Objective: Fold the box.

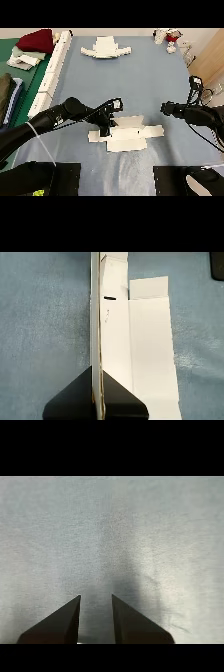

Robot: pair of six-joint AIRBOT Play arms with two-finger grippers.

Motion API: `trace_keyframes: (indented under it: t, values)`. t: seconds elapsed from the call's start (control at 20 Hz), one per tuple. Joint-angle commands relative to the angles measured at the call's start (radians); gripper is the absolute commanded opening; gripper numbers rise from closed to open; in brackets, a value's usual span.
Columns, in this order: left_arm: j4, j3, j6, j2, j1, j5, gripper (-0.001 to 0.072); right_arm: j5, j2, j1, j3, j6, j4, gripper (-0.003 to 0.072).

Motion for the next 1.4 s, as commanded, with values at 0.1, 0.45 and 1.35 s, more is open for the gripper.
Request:
trace_keyframes:
  t: [0.1, 0.45, 1.35]
  values:
    - [0.014, 0.074, -0.001, -0.059, 0.012, -0.091, 0.001, -0.003, -0.029, 0.0, 0.0, 0.0, 0.015, 0.0317]
    - [0.027, 0.072, -0.046, -0.117, 0.011, -0.117, 0.0011, -0.003, -0.029, 0.0, 0.0, 0.0, 0.015, 0.0317]
    - [0.027, 0.072, -0.045, -0.119, 0.011, -0.144, 0.0012, -0.42, 0.018, 0.008, 0.001, -0.27, 0.388, 0.0005]
